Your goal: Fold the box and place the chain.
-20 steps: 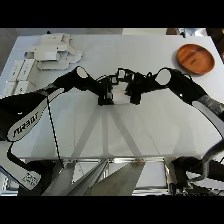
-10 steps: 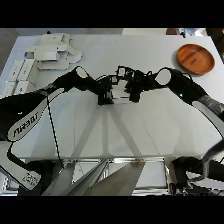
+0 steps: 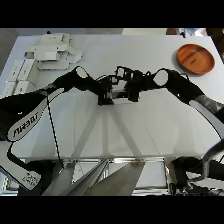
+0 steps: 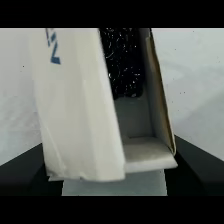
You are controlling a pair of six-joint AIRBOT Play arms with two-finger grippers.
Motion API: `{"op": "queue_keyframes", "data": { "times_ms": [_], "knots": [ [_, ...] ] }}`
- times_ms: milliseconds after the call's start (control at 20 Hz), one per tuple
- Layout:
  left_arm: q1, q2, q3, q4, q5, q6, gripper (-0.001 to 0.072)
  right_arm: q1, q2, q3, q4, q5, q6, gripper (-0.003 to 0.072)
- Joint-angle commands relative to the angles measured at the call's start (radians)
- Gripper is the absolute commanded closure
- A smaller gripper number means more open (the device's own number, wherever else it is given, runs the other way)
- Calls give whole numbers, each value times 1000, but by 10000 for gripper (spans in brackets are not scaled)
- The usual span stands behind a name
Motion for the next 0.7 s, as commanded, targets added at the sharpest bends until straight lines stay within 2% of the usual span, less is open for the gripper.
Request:
{"op": "queue_keyframes", "data": {
  "times_ms": [0,200,250,350,400,600,650],
  "knots": [
    [0,1,1,0,3,-1,125,18,-5,0,0,45,6,607],
    [0,1,1,0,3,-1,125,20,-4,0,-13,168,7,605],
    [0,1,1,0,3,-1,125,20,-4,0,-12,188,7,572],
    [0,1,1,0,3,-1,125,20,-4,0,-12,198,7,403],
    [0,1,1,0,3,-1,125,20,-4,0,-12,195,7,381],
    [0,1,1,0,3,-1,125,20,-4,0,-12,196,7,378],
    [0,1,1,0,3,-1,125,20,-3,0,-14,196,7,347]
  ]
}}
